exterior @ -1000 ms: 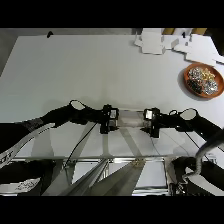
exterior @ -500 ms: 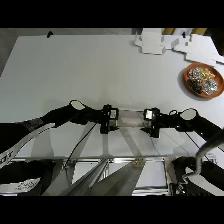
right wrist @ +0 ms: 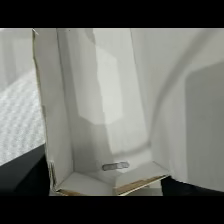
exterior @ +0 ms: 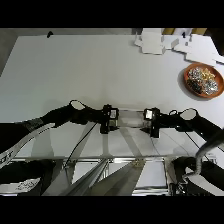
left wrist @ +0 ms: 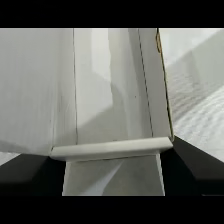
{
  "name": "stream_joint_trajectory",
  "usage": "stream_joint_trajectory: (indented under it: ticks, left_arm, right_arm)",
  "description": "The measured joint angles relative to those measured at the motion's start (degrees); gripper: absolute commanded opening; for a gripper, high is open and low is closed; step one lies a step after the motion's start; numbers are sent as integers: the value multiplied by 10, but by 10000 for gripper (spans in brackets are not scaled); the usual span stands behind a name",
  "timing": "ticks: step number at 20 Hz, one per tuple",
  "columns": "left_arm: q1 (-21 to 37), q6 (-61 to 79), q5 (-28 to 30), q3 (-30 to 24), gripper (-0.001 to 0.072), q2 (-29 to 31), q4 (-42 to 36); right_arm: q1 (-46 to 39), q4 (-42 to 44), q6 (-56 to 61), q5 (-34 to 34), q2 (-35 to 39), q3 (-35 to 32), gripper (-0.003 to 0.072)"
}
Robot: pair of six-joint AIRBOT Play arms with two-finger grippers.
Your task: Fold the box and place the chain.
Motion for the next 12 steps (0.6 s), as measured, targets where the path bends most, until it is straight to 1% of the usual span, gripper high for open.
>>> stream_joint_trajectory:
  ticks: [2, 4, 6, 10, 11, 12]
  left_arm:
    - [0, -1, 0, 0, 272, 0, 0]
    - [0, -1, -1, 0, 272, 0, 0]
    - [0, -1, -2, 0, 272, 0, 0]
    - [0, -1, -2, 0, 272, 0, 0]
    - [0, -1, -3, 0, 272, 0, 0]
    - [0, -1, -3, 0, 272, 0, 0]
  right_arm:
    - [0, -15, 9, 0, 11, 0, 710]
    - [0, -47, 35, 1, 31, 0, 710]
    - [0, -102, 82, 6, 61, 0, 707]
    - [-2, -220, 188, 40, 134, 0, 695]
    - [-5, -239, 209, 50, 152, 0, 688]
    - [-10, -256, 229, 61, 172, 0, 658]
